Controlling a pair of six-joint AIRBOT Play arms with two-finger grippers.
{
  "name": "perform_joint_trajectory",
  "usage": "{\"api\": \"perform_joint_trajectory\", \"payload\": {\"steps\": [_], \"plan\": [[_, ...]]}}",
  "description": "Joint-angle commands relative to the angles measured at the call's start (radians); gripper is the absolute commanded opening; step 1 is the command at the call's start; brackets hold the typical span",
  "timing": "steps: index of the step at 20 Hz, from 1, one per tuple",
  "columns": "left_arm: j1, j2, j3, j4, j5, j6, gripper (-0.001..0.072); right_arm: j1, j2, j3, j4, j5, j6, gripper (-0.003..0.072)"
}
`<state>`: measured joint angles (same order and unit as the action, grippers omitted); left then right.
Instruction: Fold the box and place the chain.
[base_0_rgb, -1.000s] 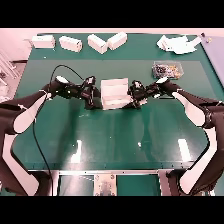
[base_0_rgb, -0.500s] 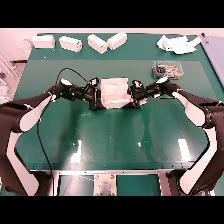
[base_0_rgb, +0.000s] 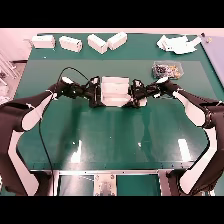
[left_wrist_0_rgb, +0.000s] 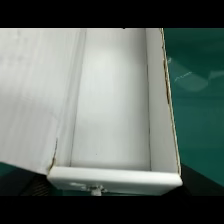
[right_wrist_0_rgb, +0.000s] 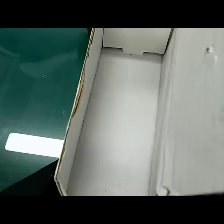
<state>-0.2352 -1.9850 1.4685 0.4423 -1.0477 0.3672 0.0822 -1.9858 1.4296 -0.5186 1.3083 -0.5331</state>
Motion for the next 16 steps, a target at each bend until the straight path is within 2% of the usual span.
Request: {"api": "perform_joint_trajectory", "payload": {"steps": [1,7,9,10,16], "plan": [[0.001,-0.016,0.032,0.029,-0.035,-0.019,0.0706,0.001,0.0,0.0,-0.006,0.005,-0.002,0.0579],[0.001,-0.016,0.032,0.029,-0.061,-0.018,0.0698,0.001,0.0,0.0,-0.006,0.005,-0.002,0.0579],[0.001,-0.016,0.031,0.03,-0.063,-0.018,0.0549,0.001,0.0,0.0,-0.006,0.005,-0.002,0.0579],[0.001,-0.016,0.031,0.03,-0.063,-0.018,0.0522,0.001,0.0,0.0,-0.006,0.005,-0.002,0.0579],[0.001,-0.016,0.031,0.051,-0.063,-0.018,0.0526,0.001,0.0,0.0,-0.006,0.005,-0.002,0.0579]]}}
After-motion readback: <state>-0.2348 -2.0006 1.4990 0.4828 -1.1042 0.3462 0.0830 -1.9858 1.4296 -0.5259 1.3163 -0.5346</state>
